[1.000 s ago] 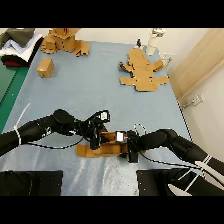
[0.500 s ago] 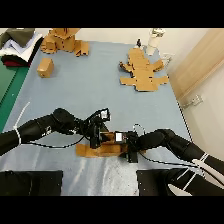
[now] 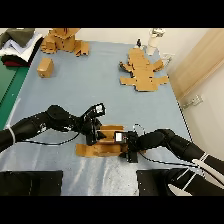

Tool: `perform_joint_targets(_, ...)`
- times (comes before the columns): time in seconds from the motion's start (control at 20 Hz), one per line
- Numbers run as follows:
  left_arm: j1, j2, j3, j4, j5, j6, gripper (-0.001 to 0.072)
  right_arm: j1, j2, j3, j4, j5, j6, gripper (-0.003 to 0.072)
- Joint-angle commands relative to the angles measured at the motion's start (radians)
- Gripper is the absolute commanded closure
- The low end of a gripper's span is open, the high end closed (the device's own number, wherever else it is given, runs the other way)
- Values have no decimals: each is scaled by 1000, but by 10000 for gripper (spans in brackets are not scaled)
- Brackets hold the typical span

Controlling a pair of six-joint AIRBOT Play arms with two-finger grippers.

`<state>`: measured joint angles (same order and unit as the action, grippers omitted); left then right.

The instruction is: Fold the box.

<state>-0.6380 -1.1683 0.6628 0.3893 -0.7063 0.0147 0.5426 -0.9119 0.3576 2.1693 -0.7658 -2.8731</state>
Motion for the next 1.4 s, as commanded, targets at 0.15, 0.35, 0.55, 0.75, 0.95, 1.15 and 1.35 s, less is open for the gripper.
perform_joint_targets(0.15,23,209,1,626,-32,-615,341,1,-1,0,0,2,0,238)
perform_joint_targets(0.35,20,285,1,783,-347,-1017,695,1,-1,0,0,2,0,238)
perform_joint_targets(0.55,-56,283,-73,469,-516,-1313,696,1,-1,0,0,2,0,238)
perform_joint_targets(0.75,-263,283,-162,43,-72,-1283,696,1,-1,0,-5,2,0,238)
perform_joint_targets(0.95,-271,268,-163,-41,277,-1287,696,1,-1,0,-8,2,0,238)
perform_joint_targets(1.15,-176,192,-142,-54,299,-1260,696,1,-1,0,-8,2,0,238)
perform_joint_targets(1.35,-164,55,-55,-51,286,-1226,696,0,-1,0,-8,2,0,238)
